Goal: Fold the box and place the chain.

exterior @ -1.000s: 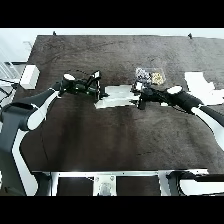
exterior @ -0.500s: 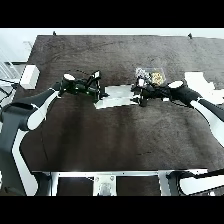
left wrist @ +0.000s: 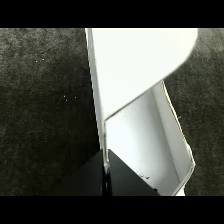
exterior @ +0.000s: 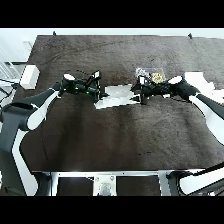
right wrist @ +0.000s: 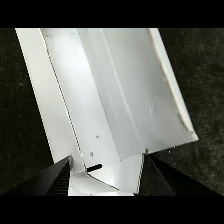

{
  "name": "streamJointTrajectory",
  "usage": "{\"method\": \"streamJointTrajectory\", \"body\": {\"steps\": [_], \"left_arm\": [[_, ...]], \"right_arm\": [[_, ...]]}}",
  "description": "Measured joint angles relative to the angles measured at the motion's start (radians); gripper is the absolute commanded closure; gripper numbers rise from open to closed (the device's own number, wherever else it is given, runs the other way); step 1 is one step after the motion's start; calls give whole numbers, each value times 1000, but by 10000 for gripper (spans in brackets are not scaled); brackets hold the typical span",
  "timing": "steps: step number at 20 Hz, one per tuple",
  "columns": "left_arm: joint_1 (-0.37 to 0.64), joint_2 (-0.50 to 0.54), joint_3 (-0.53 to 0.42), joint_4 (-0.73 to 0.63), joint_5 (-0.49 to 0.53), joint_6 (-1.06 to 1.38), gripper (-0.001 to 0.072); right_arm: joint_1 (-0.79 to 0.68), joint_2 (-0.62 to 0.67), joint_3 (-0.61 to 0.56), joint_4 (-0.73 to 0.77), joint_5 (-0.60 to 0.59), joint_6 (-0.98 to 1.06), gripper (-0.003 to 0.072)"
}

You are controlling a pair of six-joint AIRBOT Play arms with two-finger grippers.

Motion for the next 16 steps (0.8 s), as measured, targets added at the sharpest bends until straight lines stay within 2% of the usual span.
{"method": "streamJointTrajectory", "body": {"steps": [7, 16], "left_arm": [[1, 0, 0, 0, 0, 0, 687], [0, 0, 0, 2, 12, 1, 687]], "right_arm": [[-11, -89, 94, -9, 112, 0, 134], [-11, -167, 144, -10, 241, 0, 106]]}}
